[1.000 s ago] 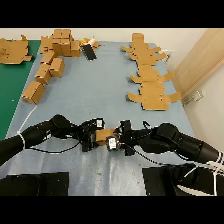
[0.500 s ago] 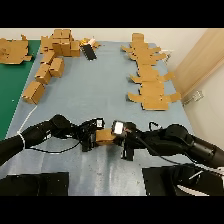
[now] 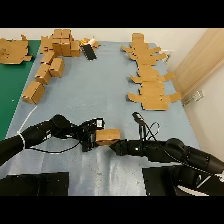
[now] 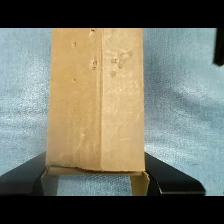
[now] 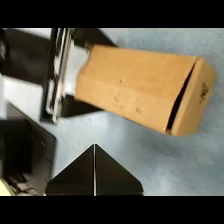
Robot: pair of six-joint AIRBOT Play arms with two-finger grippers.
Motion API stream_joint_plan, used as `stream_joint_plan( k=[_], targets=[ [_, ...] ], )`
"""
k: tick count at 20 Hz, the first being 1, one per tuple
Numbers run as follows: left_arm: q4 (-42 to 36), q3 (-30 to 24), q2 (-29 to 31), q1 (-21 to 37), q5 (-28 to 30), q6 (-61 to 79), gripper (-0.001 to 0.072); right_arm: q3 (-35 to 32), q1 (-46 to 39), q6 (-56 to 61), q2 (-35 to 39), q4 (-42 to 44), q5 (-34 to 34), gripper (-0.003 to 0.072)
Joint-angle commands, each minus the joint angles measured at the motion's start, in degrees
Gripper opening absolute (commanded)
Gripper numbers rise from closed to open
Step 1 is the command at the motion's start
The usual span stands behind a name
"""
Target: Fold the box.
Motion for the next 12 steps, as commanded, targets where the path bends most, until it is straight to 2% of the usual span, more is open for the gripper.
stream_joint_plan(
  k=[1,2,3,5,12],
  targets=[
    [0.0,0.0,0.0,0.0,0.0,0.0,0.0427,-3.1,3.4,6.7,-0.5,7.5,22.2,0.0001],
    [0.0,0.0,0.0,0.0,0.0,0.0,0.0427,-3.0,4.1,7.6,-1.1,7.1,26.2,0.0002],
    [0.0,0.0,0.0,0.0,0.1,0.0,0.0427,-2.7,4.3,8.2,-2.0,7.0,26.9,0.0002],
    [0.0,0.0,0.0,0.0,0.0,0.0,0.0427,-2.2,4.8,10.3,-4.5,6.8,24.5,0.0002],
    [0.0,0.0,0.0,0.0,0.0,0.0,0.0427,-2.2,9.8,12.1,-8.0,6.8,24.5,0.0002]
  ],
)
